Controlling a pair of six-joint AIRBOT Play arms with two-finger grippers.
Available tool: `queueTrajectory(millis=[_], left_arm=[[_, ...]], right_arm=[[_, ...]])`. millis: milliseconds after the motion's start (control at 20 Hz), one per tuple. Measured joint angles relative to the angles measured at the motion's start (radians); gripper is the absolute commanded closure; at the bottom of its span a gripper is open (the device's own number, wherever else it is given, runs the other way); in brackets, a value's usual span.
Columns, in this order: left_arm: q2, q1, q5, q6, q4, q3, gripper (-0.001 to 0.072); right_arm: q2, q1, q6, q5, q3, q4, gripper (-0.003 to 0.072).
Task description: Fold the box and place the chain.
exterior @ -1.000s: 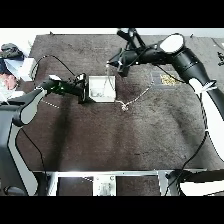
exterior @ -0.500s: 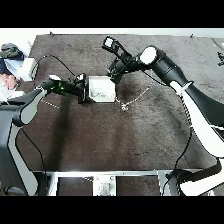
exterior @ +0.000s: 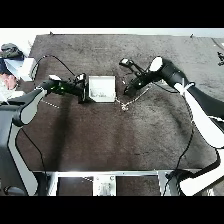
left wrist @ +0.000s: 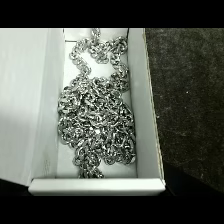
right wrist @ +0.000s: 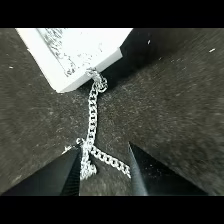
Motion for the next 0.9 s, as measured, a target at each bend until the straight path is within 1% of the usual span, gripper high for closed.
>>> queueTrajectory(millis=[250,300,400,450,500,600,650,700,800,900], left_arm=[[0.000,0.000,0.000,0.000,0.000,0.000,0.0248],[0.000,0.000,0.000,0.000,0.000,0.000,0.0248],[0.000,0.000,0.000,0.000,0.000,0.000,0.0248],[0.000,0.000,0.000,0.000,0.000,0.000,0.0248],[0.000,0.000,0.000,0.000,0.000,0.000,0.0248],[0.000,0.000,0.000,0.000,0.000,0.000,0.0248],[0.000,0.000,0.000,0.000,0.000,0.000,0.0248],[0.000,0.000,0.000,0.000,0.000,0.000,0.0248],[0.000,0.000,0.000,0.000,0.000,0.000,0.0248],[0.000,0.000,0.000,0.000,0.000,0.000,0.0248]], right_arm=[[-0.077,0.030,-0.032,-0.058,-0.041,-0.003,0.0244],[-0.090,0.036,-0.037,-0.065,-0.043,-0.003,0.0289],[-0.109,0.045,-0.043,-0.073,-0.046,-0.011,0.0291],[-0.115,0.048,-0.042,-0.075,-0.046,-0.012,0.0356],[-0.121,0.051,-0.043,-0.076,-0.047,-0.020,0.0483],[-0.131,0.055,-0.043,-0.087,-0.047,-0.035,0.0484],[-0.134,0.056,-0.045,-0.087,-0.048,-0.039,0.0516],[-0.137,0.057,-0.047,-0.088,-0.048,-0.043,0.0612],[-0.137,0.058,-0.051,-0.094,-0.049,-0.049,0.0659],[-0.127,0.059,-0.056,-0.093,-0.051,-0.053,0.0668]])
